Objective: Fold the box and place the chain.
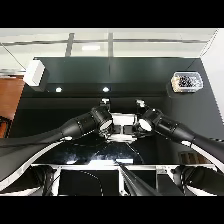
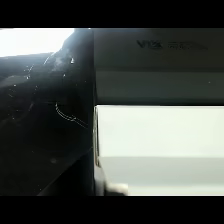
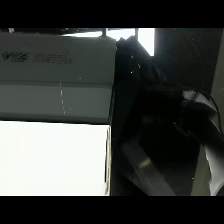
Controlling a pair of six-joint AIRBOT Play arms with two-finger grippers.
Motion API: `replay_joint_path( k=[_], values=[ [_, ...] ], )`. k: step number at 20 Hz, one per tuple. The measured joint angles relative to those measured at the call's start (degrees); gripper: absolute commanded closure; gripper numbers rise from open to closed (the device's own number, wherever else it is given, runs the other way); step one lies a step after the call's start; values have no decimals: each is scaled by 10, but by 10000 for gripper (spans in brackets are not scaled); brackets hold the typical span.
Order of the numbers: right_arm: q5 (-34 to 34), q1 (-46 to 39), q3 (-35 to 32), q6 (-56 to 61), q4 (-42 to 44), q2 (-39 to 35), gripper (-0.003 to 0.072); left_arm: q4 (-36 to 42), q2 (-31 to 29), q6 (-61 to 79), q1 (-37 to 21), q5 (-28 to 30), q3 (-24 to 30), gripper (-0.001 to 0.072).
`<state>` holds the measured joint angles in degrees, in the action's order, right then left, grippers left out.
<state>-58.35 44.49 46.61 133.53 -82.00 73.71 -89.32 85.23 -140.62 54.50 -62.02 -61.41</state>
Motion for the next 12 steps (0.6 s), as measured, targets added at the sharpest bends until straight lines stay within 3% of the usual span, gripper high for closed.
replay_joint_path(
  k=[2, 3, 4, 7, 8, 9, 10, 12],
  values=[
    [-2, 0, 4, 0, 0, 0, 485, -2, 0, 1, 0, 0, 0, 684],
    [0, 0, 5, -1, -1, 0, 628, -2, 0, 1, 0, 0, 0, 684],
    [-1, 0, 7, -2, -3, 0, 670, -1, 0, 0, 0, 0, 0, 684],
    [-1, 0, 10, -2, -7, 0, 668, 0, 0, -1, 0, 1, 0, 684],
    [-1, 0, 10, -2, -7, 1, 624, 0, 0, -1, 0, 1, 0, 684],
    [0, 0, 11, -2, -7, 1, 398, 0, 0, -1, 0, 1, 0, 684],
    [6, 0, 12, -2, -5, 0, 258, -1, 0, 1, 0, 0, 0, 684],
    [0, -3, 12, -4, -5, -3, 249, 0, 0, 1, 0, 0, 0, 684]
  ],
)
